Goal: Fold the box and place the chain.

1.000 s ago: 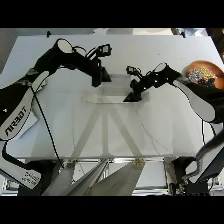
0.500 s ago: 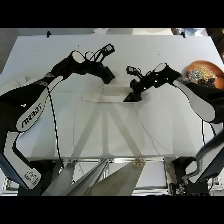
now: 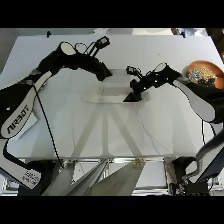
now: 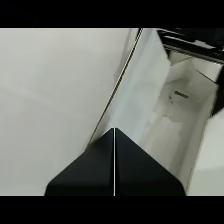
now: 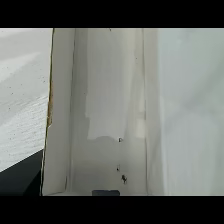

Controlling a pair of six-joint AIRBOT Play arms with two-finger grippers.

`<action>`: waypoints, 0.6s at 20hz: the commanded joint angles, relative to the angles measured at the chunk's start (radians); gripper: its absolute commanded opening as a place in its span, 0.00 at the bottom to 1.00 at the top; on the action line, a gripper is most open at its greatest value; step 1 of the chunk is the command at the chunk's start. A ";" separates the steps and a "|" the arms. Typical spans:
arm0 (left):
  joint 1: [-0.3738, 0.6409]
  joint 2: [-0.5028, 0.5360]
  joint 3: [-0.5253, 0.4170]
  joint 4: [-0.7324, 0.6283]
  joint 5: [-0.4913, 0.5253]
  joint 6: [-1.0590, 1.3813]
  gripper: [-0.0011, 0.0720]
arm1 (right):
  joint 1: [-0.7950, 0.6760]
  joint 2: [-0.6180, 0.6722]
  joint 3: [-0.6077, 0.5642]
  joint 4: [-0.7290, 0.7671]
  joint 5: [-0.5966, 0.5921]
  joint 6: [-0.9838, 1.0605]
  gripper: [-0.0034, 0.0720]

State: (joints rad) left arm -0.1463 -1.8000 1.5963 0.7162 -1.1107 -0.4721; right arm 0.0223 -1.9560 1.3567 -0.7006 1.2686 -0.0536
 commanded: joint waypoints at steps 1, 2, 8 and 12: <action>0.049 0.071 0.001 0.031 -0.131 0.028 0.03 | -0.001 0.000 0.000 0.000 0.000 0.002 0.80; 0.065 0.085 0.001 0.072 -0.153 0.051 0.02 | -0.001 0.000 0.000 0.000 0.000 0.002 0.80; 0.087 0.080 -0.028 0.446 -0.171 0.113 0.14 | -0.001 0.000 0.000 0.000 0.000 0.002 0.80; 0.079 0.076 -0.203 0.359 -0.109 0.304 0.56 | -0.001 0.000 0.000 0.000 0.000 0.002 0.80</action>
State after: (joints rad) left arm -0.0654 -1.7222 1.4857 1.0718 -1.2537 -0.3031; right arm 0.0223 -1.9560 1.3567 -0.7006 1.2686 -0.0525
